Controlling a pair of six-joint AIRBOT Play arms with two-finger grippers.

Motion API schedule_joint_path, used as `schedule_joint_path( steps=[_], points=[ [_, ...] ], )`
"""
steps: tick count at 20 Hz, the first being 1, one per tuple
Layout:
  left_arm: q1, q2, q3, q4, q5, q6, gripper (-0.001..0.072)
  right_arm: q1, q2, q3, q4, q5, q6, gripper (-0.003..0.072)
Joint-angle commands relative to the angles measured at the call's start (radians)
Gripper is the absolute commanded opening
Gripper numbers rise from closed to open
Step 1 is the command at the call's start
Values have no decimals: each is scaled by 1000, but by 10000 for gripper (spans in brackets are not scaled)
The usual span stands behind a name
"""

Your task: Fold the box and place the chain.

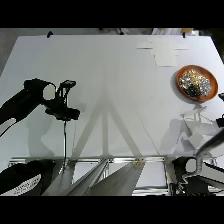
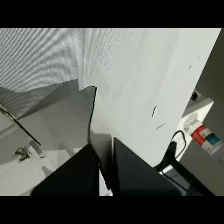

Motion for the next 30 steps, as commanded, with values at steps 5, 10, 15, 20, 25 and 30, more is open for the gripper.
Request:
schedule_joint_path(
  steps=[5,10,15,20,25,30],
  points=[
    [-1,0,0,0,0,0,11,130,103,1,206,64,-6,20],
    [0,0,0,0,0,0,11,299,282,-39,776,100,-110,19],
    [-1,0,0,0,0,0,11,576,494,-196,896,-14,-42,19],
    [-1,0,0,0,2,0,11,809,566,-229,911,-103,98,19],
    [-1,-2,0,-11,198,96,82,948,566,-235,911,-170,171,20],
    [2,-47,0,-567,354,700,537,962,566,-235,913,-181,182,20]
  ],
)
